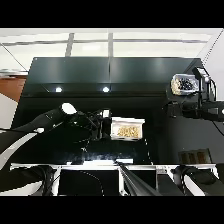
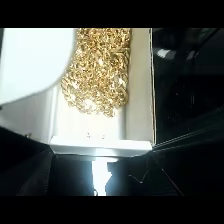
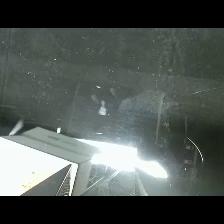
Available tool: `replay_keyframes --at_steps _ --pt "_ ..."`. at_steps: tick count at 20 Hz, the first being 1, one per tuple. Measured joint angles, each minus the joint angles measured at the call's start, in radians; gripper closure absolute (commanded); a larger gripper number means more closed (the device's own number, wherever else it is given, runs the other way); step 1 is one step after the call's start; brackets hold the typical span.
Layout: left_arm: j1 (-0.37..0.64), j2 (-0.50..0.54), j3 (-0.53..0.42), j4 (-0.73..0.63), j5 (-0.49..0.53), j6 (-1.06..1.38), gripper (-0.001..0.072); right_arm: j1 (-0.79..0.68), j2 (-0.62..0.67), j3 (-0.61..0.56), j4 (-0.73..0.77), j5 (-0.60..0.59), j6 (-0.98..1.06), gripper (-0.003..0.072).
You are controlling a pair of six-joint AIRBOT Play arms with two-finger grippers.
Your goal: Fold the box and place the chain.
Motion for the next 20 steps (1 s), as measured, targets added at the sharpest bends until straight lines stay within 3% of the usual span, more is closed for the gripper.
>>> replay_keyframes --at_steps 6,8,11,12,13,17,20 --pt "-0.021 -0.006 0.008 -0.001 0.05 -0.042 0.0002 0.0 0.0 0.0 0.0 -0.004 0.0 0.0233" --pt "-0.023 -0.006 0.009 0.0 0.055 -0.045 0.0035 0.0 0.0 0.0 0.0 -0.006 0.0 0.0234" --pt "-0.023 -0.006 0.009 -0.001 0.06 -0.05 0.0316 0.0 0.0 0.0 0.0 -0.006 0.0 0.0218" --pt "-0.023 -0.006 0.009 -0.001 0.06 -0.051 0.0315 0.0 0.0 0.0 0.0 -0.006 0.0 0.0008" --pt "-0.023 -0.006 0.009 -0.001 0.06 -0.051 0.0315 0.0 0.0 0.0 0.0 -0.006 0.0 -0.0027" --pt "-0.023 -0.006 0.009 -0.001 0.061 -0.051 0.0315 0.001 -0.005 -0.028 0.016 -0.045 -0.01 -0.0027" --pt "-0.023 -0.006 0.009 0.0 0.061 -0.052 0.0316 0.001 -0.039 -0.066 0.135 -0.116 -0.134 -0.0027"
